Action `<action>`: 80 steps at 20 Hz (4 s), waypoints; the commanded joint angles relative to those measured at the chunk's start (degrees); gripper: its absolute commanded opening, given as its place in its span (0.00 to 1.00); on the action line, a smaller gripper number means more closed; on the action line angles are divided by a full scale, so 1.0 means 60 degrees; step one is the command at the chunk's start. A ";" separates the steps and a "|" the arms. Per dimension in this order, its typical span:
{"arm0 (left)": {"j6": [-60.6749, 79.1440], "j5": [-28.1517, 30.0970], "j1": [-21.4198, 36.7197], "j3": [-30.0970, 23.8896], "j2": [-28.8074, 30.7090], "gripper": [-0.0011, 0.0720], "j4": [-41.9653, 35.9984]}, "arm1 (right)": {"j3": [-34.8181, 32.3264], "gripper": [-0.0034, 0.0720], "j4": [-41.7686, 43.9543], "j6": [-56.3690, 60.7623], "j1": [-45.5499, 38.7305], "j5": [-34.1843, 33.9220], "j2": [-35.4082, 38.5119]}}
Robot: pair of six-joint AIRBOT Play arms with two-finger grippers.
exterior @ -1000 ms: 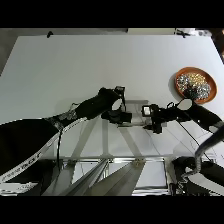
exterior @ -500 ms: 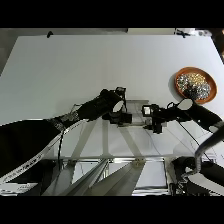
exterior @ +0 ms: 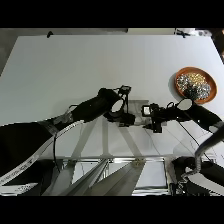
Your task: Fold the box and place the chain.
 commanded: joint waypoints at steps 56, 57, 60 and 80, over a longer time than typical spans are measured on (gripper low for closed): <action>2.3503 0.3592 0.2769 -0.6036 0.1534 0.98 -1.0582 | -0.0004 0.65 -0.0007 0.0033 0.0000 0.0055 -0.0004; 2.3507 0.3621 0.2699 -0.6033 0.1457 0.98 -1.0746 | -0.0004 0.65 -0.0007 0.0033 0.0000 0.0058 -0.0004; 2.3507 0.3628 0.2488 -0.6029 0.1271 0.98 -1.0928 | -0.0004 0.65 -0.0007 0.0033 0.0000 0.0055 -0.0004; 2.3489 0.3894 0.2120 -0.6018 0.1162 0.19 -1.1347 | -0.0004 0.65 -0.0007 0.0033 0.0000 0.0055 -0.0004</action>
